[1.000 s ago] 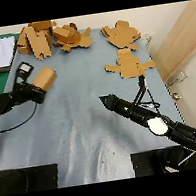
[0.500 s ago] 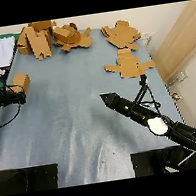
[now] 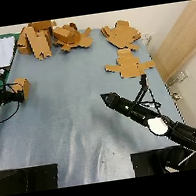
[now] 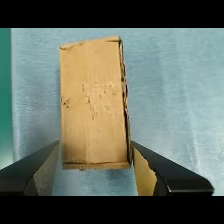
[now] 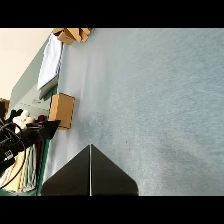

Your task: Fold the box.

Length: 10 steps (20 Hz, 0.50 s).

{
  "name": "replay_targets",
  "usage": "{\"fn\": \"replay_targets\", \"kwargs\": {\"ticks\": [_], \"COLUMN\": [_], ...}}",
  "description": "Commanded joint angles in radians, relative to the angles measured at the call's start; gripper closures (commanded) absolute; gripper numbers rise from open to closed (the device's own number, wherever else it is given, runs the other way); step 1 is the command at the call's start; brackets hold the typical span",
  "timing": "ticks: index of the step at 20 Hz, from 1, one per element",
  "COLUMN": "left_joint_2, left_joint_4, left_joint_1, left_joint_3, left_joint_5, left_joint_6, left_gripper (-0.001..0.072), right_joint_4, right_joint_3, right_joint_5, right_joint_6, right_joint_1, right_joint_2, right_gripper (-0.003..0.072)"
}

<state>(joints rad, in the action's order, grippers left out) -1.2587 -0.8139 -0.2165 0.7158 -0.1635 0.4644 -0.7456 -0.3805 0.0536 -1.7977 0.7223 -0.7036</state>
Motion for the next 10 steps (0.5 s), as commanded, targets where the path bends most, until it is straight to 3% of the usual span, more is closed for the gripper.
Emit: {"fn": "replay_targets", "kwargs": {"ticks": [1, 5, 8, 10], "left_joint_2": [-0.002, 0.063, 0.172, 0.245], "left_joint_4": [0.006, 0.006, 0.006, 0.007], "left_joint_1": [-0.020, -0.022, -0.022, -0.011], "left_joint_3": [0.010, 0.016, 0.019, 0.019], "left_joint_5": [-0.027, -0.163, -0.214, -0.305], "left_joint_6": [0.011, 0.106, 0.107, 0.174], "left_gripper": [0.0018, 0.0018, 0.0018, 0.0018], "right_joint_4": [0.000, -0.011, -0.044, -0.097], "right_joint_3": [0.000, 0.000, 0.000, 0.000], "right_joint_5": [0.000, -0.001, -0.051, -0.100], "right_joint_6": [0.000, 0.000, 0.000, 0.000], "right_joint_1": [0.000, 0.000, 0.000, 0.000], "right_joint_2": [0.000, 0.000, 0.000, -0.001], "right_gripper": [0.0682, 0.0682, 0.0681, 0.0680]}}
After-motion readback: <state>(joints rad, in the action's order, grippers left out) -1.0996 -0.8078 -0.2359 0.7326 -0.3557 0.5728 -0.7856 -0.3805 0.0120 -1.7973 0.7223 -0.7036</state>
